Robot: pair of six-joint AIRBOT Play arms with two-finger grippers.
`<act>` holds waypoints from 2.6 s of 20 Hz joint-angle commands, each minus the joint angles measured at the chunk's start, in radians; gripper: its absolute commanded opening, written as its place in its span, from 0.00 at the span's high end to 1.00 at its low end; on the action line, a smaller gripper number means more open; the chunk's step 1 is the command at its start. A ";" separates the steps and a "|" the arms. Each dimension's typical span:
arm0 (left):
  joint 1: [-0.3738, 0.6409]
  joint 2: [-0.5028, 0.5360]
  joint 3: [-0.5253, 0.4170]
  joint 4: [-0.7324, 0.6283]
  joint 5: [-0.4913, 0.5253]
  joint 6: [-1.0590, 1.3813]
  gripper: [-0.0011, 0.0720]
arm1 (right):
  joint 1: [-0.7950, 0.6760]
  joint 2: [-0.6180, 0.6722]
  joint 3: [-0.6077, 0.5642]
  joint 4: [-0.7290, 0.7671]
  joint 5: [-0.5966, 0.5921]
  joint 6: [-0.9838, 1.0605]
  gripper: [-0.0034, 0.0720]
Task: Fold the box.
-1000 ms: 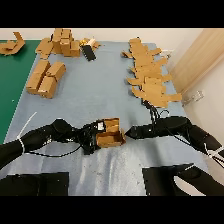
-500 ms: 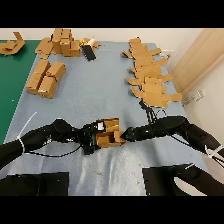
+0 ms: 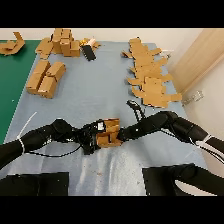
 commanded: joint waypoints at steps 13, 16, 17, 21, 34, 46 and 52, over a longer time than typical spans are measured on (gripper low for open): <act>0.000 0.000 0.000 0.000 0.000 0.000 0.36 | 0.322 -0.327 0.341 -0.500 -0.225 0.626 0.58; 0.000 0.000 0.000 0.000 0.000 0.000 0.36 | 0.323 -0.356 0.347 -0.513 -0.262 0.651 0.67; 0.000 0.000 0.000 0.000 0.000 0.000 0.35 | 0.323 -0.355 0.348 -0.513 -0.266 0.651 0.80; 0.000 0.000 0.000 0.000 0.000 0.000 0.36 | 0.323 -0.354 0.349 -0.518 -0.269 0.650 0.95; 0.000 0.000 0.000 0.000 0.000 0.000 0.36 | 0.260 -0.053 0.329 -0.566 -0.314 0.700 0.41; 0.000 0.000 0.000 0.000 0.000 0.000 0.36 | -0.328 -0.178 0.158 0.335 -0.058 -0.457 0.95; 0.000 0.000 0.000 0.000 0.000 0.000 0.36 | -0.320 -0.420 0.416 0.485 -0.326 -0.747 0.95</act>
